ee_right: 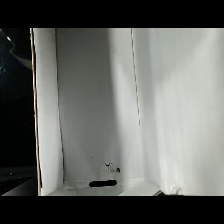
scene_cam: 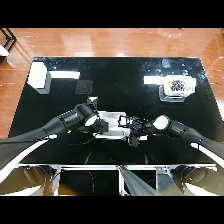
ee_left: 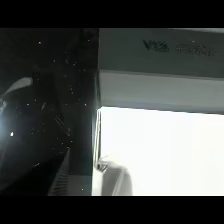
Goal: Fold the box and place the chain.
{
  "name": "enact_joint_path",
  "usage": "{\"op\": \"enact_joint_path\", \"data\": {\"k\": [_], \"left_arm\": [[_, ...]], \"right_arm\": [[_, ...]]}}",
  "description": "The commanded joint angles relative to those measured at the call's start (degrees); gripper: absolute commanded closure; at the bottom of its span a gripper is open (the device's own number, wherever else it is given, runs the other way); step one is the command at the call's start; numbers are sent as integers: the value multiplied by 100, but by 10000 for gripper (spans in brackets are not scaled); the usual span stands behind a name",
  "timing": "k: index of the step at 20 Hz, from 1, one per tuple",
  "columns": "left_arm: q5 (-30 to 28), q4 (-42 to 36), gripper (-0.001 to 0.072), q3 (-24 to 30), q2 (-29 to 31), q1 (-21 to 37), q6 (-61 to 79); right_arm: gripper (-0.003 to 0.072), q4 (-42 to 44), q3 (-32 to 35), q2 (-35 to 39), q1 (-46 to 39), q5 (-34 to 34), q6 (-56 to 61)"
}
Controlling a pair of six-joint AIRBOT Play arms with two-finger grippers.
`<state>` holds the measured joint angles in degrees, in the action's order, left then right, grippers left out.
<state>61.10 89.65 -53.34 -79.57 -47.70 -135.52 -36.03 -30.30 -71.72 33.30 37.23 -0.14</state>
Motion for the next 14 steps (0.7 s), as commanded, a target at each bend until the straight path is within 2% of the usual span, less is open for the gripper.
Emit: {"op": "enact_joint_path", "data": {"k": [1, 6, 8, 11, 12, 14], "left_arm": [[2, 9, 278, -39, -46, -11, 26], [-66, 11, 280, -39, -48, -11, 24], [-63, 11, 340, -39, -48, -11, 31], [-63, 9, 364, -39, -48, -11, 28], [-63, 9, 402, -39, -48, -11, 28], [-63, 2, 404, -39, -59, -11, 17]], "right_arm": [[162, 2, 2, -4, 2, 2, 0], [162, 2, 2, -4, 2, 2, 0], [162, 2, 2, -4, 2, 2, 0], [162, 2, 2, -4, 4, 2, 0], [162, 2, 2, -4, 4, 2, 0], [162, 2, 2, -4, 4, 2, 0]]}}
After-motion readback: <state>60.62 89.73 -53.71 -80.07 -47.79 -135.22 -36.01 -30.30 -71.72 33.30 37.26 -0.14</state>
